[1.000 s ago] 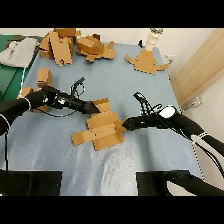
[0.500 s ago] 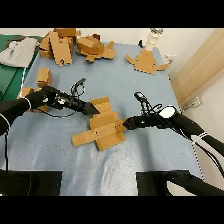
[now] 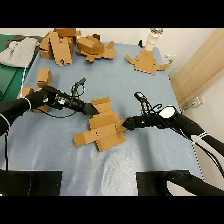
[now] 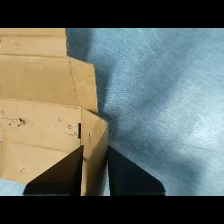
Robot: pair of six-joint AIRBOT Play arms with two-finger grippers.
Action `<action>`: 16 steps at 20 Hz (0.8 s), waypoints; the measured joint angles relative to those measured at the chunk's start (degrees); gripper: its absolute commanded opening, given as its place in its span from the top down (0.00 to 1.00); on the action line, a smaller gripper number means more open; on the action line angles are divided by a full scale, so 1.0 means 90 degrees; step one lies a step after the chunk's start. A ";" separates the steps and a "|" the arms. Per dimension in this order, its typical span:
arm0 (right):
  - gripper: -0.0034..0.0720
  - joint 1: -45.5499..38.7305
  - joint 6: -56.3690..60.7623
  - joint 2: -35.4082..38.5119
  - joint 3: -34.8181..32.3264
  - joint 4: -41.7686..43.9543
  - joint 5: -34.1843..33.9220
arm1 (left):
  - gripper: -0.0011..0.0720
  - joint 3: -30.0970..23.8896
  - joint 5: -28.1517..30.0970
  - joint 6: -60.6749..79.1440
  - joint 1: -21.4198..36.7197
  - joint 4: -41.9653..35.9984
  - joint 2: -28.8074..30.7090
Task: Fold the box.
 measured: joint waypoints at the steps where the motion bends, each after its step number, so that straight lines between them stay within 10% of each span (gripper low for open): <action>1: 0.63 -0.0012 0.0002 0.0002 0.0010 -0.0005 -0.0024 | 0.97 0.0000 -0.0012 0.0056 -0.0051 -0.0002 0.0002; 16: 0.63 -0.1207 0.1537 0.1200 0.0631 -0.0347 -0.0080 | 0.97 -0.0316 0.1076 0.2557 -0.1506 0.0733 0.1552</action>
